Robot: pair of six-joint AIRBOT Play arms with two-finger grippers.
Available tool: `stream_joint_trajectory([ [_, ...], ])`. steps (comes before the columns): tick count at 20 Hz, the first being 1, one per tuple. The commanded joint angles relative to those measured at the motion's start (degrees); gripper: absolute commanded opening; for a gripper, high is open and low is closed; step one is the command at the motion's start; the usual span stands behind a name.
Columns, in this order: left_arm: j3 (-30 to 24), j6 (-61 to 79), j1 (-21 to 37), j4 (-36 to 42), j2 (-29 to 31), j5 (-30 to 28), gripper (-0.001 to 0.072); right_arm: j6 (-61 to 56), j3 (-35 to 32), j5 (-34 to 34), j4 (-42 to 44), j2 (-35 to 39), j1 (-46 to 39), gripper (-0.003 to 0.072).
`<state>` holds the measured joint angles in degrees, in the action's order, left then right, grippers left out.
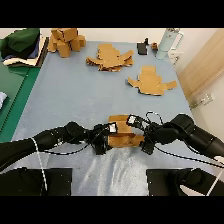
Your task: Fold the box.
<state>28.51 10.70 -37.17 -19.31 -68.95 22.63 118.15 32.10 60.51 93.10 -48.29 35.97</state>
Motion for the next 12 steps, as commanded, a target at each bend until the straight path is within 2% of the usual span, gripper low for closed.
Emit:
stream_joint_trajectory([
  [1,0.0,0.0,0.0,0.0,0.0,0.2,0.0507,2.4,-0.3,-0.2,-0.5,2.3,0.1,0.0559],
  [7,0.0,0.0,0.0,0.0,0.0,0.3,0.0506,17.9,-0.4,-8.2,3.7,-0.3,0.1,0.0559],
  [12,0.0,0.0,0.0,0.0,0.0,0.3,0.0507,19.9,-0.5,-9.9,6.6,-2.0,0.1,0.0559],
])
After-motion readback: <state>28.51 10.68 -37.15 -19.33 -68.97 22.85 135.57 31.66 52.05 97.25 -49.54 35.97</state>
